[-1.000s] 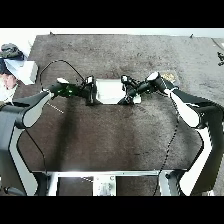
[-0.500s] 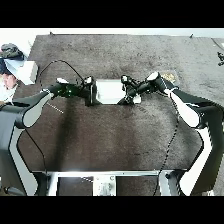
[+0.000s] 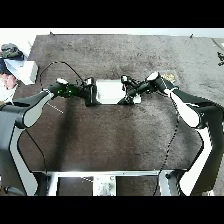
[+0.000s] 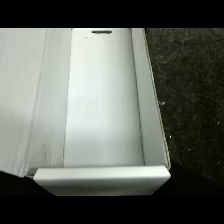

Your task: Fold the box and place the chain.

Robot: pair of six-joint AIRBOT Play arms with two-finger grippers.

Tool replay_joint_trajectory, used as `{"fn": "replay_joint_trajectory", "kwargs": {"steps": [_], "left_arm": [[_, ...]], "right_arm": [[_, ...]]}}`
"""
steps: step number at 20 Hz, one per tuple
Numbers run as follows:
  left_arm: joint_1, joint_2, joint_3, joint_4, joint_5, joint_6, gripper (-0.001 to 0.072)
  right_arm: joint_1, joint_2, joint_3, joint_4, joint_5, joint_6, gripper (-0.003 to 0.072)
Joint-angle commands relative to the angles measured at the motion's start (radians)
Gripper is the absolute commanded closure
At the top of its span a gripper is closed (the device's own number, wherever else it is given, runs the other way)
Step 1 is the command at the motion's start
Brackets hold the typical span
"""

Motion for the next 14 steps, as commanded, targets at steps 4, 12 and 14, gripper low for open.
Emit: {"fn": "replay_joint_trajectory", "kwargs": {"steps": [4, 12, 14], "left_arm": [[0.0, 0.0, 0.001, -0.035, -0.02, 0.01, 0.0006], [-0.004, 0.0, 0.0, -0.014, -0.006, 0.009, 0.0031], [-0.005, 0.0, 0.0, -0.012, -0.03, 0.009, 0.0199]], "right_arm": [[0.001, 0.0, 0.0, 0.0, 0.0, 0.001, 0.034], [0.001, 0.0, 0.0, 0.0, 0.0, 0.001, 0.034], [0.001, 0.0, 0.0, 0.0, 0.0, 0.001, 0.034]]}}
